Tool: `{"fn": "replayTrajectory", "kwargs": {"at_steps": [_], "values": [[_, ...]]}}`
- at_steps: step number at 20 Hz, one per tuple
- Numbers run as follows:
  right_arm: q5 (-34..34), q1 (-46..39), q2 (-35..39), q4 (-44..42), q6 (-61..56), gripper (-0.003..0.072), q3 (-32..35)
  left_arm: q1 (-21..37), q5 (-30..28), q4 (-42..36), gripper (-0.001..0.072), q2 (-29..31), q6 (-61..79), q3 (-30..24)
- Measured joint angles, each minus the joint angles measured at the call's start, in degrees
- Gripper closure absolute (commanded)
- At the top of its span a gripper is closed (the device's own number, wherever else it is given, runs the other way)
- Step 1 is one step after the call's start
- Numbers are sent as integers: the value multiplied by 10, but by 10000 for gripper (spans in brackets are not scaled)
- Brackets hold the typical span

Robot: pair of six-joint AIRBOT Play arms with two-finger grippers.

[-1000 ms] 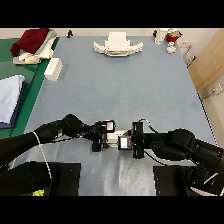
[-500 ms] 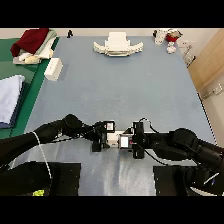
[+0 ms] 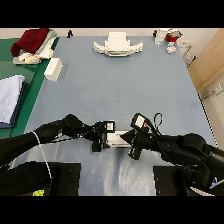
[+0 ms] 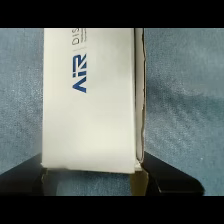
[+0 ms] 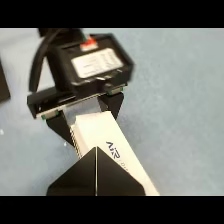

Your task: Fold the box.

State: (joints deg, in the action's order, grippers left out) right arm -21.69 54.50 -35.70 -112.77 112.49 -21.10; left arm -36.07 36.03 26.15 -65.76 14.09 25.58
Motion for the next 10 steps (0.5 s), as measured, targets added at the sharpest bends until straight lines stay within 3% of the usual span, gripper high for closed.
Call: {"fn": "replayTrajectory", "kwargs": {"at_steps": [4, 10], "values": [[131, 15, 10, -32, -109, 685, 73, 0, 0, 0, 248, 0, 0, 0], [187, 24, -5, -38, -155, 684, 118, 0, 0, 0, 248, 0, 0, 0]]}}
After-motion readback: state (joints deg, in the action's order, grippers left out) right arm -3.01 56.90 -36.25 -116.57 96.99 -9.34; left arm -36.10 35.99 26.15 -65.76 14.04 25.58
